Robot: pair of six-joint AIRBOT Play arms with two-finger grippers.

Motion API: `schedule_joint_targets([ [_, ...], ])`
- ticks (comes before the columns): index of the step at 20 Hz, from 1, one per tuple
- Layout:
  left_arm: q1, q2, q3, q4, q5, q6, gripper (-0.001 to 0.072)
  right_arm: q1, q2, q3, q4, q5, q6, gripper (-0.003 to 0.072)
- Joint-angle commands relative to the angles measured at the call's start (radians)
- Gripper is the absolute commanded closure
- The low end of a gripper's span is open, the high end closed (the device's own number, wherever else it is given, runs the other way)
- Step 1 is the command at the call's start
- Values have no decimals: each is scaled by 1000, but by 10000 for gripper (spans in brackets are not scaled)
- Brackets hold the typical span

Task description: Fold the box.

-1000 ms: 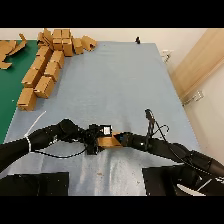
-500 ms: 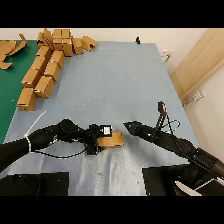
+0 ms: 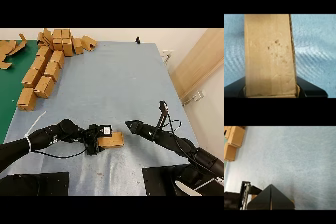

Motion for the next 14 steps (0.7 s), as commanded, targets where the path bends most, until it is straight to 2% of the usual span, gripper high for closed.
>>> schedule_joint_targets([
  [1,2,7,2,0,1,-21,101,0,1,1,1,0,1,680],
  [5,27,92,1,8,89,-297,101,0,1,1,1,1,2,681],
  [7,83,143,1,35,131,-386,101,0,1,1,1,6,2,680],
  [10,240,180,1,188,152,-568,101,0,1,1,1,40,2,680],
  [12,380,180,1,329,146,-695,101,0,1,2,1,53,2,680],
  [14,534,180,1,416,147,-796,101,0,1,2,1,53,1,680],
])
